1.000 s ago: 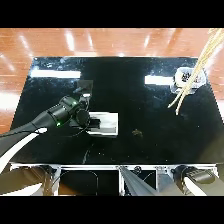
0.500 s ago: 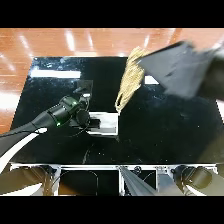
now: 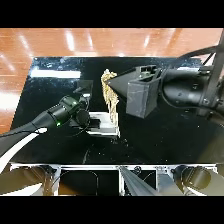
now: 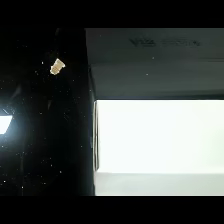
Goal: Fold the box and place the chain.
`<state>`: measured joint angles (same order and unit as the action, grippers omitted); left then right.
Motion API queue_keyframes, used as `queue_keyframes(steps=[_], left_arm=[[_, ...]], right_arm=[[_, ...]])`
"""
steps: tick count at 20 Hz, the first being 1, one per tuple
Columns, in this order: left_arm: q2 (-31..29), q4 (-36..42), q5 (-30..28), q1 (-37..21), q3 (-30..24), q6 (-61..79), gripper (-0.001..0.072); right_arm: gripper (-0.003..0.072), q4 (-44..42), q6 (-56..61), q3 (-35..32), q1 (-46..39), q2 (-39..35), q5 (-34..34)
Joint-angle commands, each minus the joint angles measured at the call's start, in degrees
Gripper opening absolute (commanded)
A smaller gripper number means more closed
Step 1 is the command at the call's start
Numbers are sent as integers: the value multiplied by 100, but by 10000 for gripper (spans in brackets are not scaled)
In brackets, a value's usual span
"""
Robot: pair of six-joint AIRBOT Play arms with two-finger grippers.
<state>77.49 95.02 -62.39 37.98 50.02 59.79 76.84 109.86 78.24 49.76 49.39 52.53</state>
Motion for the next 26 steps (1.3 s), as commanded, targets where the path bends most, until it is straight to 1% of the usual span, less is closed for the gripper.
queue_keyframes(steps=[1, 7, 10, 11, 14, 16, 19, 22, 26], left_arm=[[-2, 0, 33, 4, 4, 2, 25], [-2, 2, 55, 4, 4, 2, 25], [-2, 0, 50, 4, 4, 2, 25], [-2, 2, 52, 4, 4, 2, 25], [-2, 0, 52, 4, 4, 2, 25], [-2, 0, 52, 4, 4, 2, 25], [-2, 0, 55, 4, 4, 2, 25], [-2, 0, 52, 4, 4, 4, 25], [-2, 2, 52, 4, 4, 2, 25]], right_arm=[[33, -31, 11, -7, 111, 155, -20], [32, 114, -127, -7, 286, 964, -55], [32, 284, -149, -7, 286, 1137, 81], [33, 308, -149, -7, 286, 1137, 170], [33, 420, -144, -55, 289, 1137, 772], [33, 391, -138, -221, 332, 1137, 988], [27, 389, -37, -651, 435, 1143, 892], [28, 389, 17, -1067, 407, 1158, 450], [27, 387, 11, -1115, 380, 1416, 98]])
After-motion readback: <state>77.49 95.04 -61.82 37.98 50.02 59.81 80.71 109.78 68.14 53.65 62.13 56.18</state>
